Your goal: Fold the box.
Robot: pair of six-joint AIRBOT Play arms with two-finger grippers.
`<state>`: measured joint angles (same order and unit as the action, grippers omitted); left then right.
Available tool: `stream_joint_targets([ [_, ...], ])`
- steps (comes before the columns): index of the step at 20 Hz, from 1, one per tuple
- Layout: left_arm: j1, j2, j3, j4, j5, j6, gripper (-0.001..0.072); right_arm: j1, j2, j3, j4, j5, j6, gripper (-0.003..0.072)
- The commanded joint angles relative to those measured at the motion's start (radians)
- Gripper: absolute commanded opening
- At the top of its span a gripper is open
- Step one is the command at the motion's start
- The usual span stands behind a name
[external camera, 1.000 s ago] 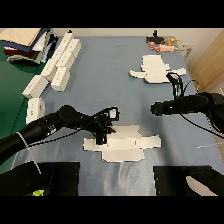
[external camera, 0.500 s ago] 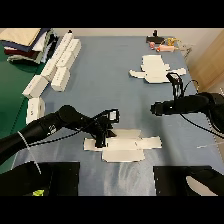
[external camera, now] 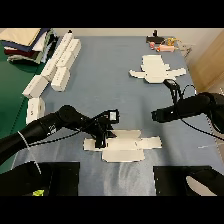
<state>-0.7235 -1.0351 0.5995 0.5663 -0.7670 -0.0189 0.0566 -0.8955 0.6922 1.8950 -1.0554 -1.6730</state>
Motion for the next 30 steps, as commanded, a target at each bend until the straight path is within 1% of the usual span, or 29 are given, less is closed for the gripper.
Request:
stream_joint_targets([
  [1, 0.0, 0.0, 0.0, 0.001, -0.001, 0.0, 0.0016, 0.066, 0.06, -0.008, 0.002, -0.163, -0.003, 0.0],
  [3, 0.0, 0.0, 0.0, 0.001, -0.001, 0.0, 0.0016, 0.176, 0.143, -0.043, 0.002, -0.212, 0.0, -0.0001],
  [6, 0.0, 0.0, 0.0, 0.001, -0.001, 0.0, 0.0016, 0.397, 0.31, -0.127, 0.012, -0.22, 0.004, -0.0001],
  [8, 0.0, 0.0, 0.0, 0.001, -0.001, 0.0, 0.0016, 0.571, 0.413, -0.183, 0.016, -0.216, -0.124, 0.0006],
  [9, 0.0, 0.0, 0.0, 0.001, -0.001, 0.0, 0.0016, 0.652, 0.445, -0.209, -0.007, -0.18, -0.2, 0.0232],
  [10, 0.0, 0.0, 0.0, 0.001, -0.001, 0.0, 0.0016, 0.716, 0.455, -0.233, -0.051, -0.123, -0.245, 0.0559],
  [11, 0.0, 0.0, 0.0, 0.001, -0.001, 0.0, 0.0016, 0.77, 0.452, -0.254, -0.102, -0.064, -0.278, 0.0668],
  [13, 0.0, 0.0, 0.0, 0.001, -0.001, 0.0, 0.0016, 0.849, 0.392, -0.301, -0.188, 0.053, -0.346, 0.0671],
  [14, 0.0, 0.0, 0.0, 0.001, 0.0, 0.0, 0.0016, 0.874, 0.351, -0.316, -0.201, 0.094, -0.37, 0.0671],
  [18, 0.0, 0.0, 0.0, 0.001, -0.001, 0.0, 0.0016, 0.909, 0.176, -0.323, -0.248, 0.206, -0.396, 0.0666],
  [20, 0.0, 0.0, 0.0, 0.001, -0.001, 0.0, 0.0016, 0.909, 0.139, -0.323, -0.299, 0.286, -0.35, 0.065],
  [22, 0.0, 0.0, 0.0, 0.001, -0.001, 0.0, 0.0016, 0.909, 0.133, -0.323, -0.409, 0.364, -0.224, 0.0649],
  [24, 0.0, 0.0, 0.0, 0.001, -0.001, 0.0, 0.0016, 0.909, 0.134, -0.317, -0.511, 0.366, -0.119, 0.0649],
  [25, 0.0, 0.0, 0.0, 0.001, -0.001, 0.0, 0.0016, 0.909, 0.142, -0.317, -0.53, 0.365, -0.076, 0.0649],
  [27, 0.0, 0.0, 0.0, 0.001, -0.001, 0.0, 0.0016, 0.909, 0.172, -0.313, -0.524, 0.349, -0.042, 0.0649],
  [30, 0.0, 0.0, 0.0, 0.001, -0.001, 0.0, 0.0016, 0.909, 0.239, -0.303, -0.519, 0.294, 0.031, 0.0649],
])
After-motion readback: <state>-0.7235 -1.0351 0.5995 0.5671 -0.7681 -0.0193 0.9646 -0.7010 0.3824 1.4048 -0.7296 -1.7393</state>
